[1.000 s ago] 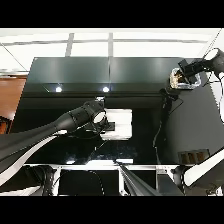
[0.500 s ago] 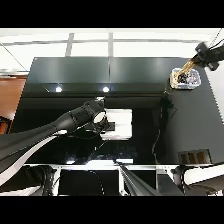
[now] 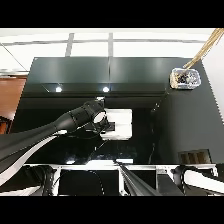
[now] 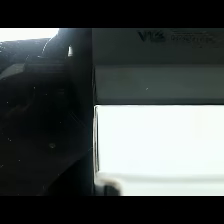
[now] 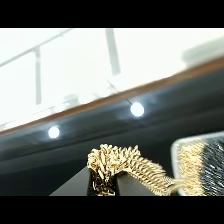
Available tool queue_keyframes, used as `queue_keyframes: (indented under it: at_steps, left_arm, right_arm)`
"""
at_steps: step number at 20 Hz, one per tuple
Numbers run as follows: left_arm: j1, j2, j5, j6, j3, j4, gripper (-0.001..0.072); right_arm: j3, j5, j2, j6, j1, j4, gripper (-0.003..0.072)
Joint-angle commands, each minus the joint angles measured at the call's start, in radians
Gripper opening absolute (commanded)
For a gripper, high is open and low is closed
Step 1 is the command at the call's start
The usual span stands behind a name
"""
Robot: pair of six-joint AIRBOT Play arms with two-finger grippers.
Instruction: Fold the box and place the chain.
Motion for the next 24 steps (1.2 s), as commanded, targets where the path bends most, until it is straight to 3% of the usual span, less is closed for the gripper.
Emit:
queue_keyframes:
  at_steps: [1, 6, 10, 14, 18, 24]
  left_arm:
    - [0.0, 0.0, 0.0, 0.0, 0.0, 0.0, 0.0028]
    - [0.0, 0.0, 0.001, 0.0, 0.0, 0.001, 0.0028]
    - [0.0, 0.0, 0.002, 0.0, 0.0, 0.001, 0.0028]
    - [0.0, 0.0, 0.0, 0.0, 0.0, 0.0, 0.0028]
    - [0.0, 0.0, 0.001, 0.0, 0.0, 0.0, 0.0028]
    - [0.0, 0.0, 0.001, 0.0, 0.0, 0.0, 0.0028]
  right_arm:
    - [0.029, 0.105, 0.092, -0.072, 0.002, 0.116, 0.0015]
    - [0.028, 0.18, 0.19, -0.081, 0.016, 0.178, 0.0015]
    - [0.028, 0.22, 0.244, -0.098, 0.121, 0.178, 0.0015]
    - [0.019, 0.408, 0.256, -0.153, 0.272, 0.176, 0.0016]
    - [0.016, 0.409, 0.257, -0.158, 0.417, 0.158, 0.0016]
    - [0.016, 0.361, 0.254, -0.15, 0.523, 0.178, 0.0015]
